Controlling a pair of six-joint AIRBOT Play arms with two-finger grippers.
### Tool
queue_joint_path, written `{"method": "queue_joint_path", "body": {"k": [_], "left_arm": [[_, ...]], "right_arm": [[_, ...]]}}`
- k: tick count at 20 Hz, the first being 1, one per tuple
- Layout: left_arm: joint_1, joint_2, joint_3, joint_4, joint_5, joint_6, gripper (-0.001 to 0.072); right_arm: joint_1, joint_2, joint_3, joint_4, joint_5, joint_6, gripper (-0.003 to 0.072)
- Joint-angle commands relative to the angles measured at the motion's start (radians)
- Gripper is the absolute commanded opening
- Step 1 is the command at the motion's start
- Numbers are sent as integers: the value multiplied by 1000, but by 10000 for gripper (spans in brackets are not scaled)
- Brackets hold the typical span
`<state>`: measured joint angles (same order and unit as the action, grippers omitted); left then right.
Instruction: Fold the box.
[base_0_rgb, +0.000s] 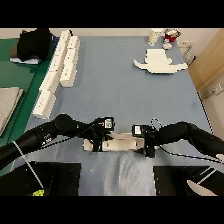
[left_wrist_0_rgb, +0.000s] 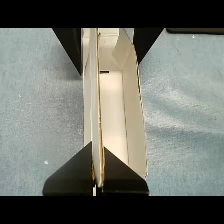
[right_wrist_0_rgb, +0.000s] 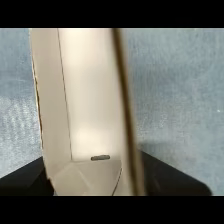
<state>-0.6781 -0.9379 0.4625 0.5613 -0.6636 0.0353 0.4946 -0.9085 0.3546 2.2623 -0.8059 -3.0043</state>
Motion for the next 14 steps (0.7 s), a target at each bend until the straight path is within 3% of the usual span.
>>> {"method": "queue_joint_path", "body": {"k": [1, 4, 6, 14], "left_arm": [[0, 0, 0, 0, 0, 0, 14], [0, 0, 0, 0, 0, 0, 14], [0, 0, 0, 0, 0, 0, 14], [0, 0, 0, 0, 0, 0, 14]], "right_arm": [[13, -11, -5, -6, 19, 0, 657], [13, -12, -5, -11, 20, 0, 646], [13, -15, -5, -23, 19, 0, 508], [12, -14, -5, -30, 20, 0, 511]]}}
